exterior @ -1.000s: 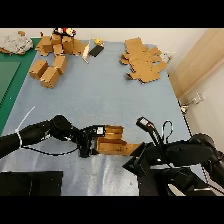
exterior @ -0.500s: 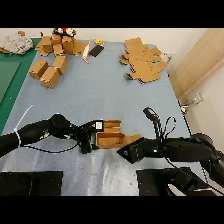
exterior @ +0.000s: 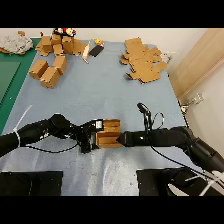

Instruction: Fold the box.

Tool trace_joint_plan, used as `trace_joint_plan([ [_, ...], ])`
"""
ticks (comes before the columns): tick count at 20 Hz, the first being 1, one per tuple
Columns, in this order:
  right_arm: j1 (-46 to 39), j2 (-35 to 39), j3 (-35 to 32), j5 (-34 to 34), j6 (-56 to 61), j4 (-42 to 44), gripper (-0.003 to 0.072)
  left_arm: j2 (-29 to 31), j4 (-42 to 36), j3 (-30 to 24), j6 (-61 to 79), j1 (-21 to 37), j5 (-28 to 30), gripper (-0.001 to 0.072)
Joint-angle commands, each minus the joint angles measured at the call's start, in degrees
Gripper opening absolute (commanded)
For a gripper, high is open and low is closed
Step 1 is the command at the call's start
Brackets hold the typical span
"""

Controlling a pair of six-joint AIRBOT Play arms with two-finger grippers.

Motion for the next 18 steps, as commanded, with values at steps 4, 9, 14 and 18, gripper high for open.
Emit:
trace_joint_plan([
  [4, -3.5, -14.1, 8.6, 7.4, -6.3, 0.9, 0.0006, 0.0, 0.0, 0.0, 0.0, 0.1, 0.0, 0.0440],
  [9, -5.6, -24.3, 9.8, 6.2, -12.7, 0.8, 0.0005, 0.0, 0.0, 0.0, 0.0, 0.1, 0.0, 0.0441],
  [14, -5.6, -28.7, 9.8, 5.7, -16.3, 0.7, 0.0005, 0.0, 0.0, 0.0, 0.0, 0.1, 0.1, 0.0441],
  [18, -5.6, -28.8, 9.8, 5.0, -17.7, 0.8, 0.0005, 0.0, 0.0, 0.0, 0.0, 0.1, 0.1, 0.0441],
])
